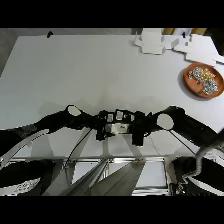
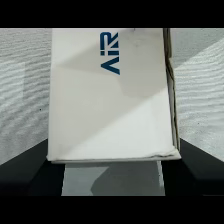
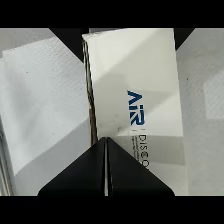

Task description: Fold the box and place the chain.

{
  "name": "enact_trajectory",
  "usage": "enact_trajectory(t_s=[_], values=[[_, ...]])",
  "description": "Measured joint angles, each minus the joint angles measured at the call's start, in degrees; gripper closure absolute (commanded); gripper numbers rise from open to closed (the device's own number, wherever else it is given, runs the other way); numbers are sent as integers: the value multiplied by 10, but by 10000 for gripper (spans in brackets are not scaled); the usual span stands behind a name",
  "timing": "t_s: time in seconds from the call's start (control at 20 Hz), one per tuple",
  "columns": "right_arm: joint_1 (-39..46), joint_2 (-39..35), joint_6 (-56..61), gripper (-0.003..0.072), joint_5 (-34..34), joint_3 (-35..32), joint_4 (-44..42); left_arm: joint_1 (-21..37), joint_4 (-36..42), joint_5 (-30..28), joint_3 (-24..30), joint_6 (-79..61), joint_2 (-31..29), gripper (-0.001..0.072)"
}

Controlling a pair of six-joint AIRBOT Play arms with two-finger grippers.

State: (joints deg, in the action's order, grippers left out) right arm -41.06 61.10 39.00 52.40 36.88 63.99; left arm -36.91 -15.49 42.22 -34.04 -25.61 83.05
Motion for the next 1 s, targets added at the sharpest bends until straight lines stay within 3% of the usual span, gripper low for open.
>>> enact_trajectory(t_s=[0.5, 0.75, 1.0], values=[[0, 9, 9, 668, 2, 0, 1, 0, 0, 0, 0, 1, 0, 502], [24, -48, 65, 668, -2, 21, 37, 0, 2, 0, 0, 2, 0, 502], [108, -103, 192, 668, 29, 29, 110, 0, 2, 0, 0, 2, 0, 502]])
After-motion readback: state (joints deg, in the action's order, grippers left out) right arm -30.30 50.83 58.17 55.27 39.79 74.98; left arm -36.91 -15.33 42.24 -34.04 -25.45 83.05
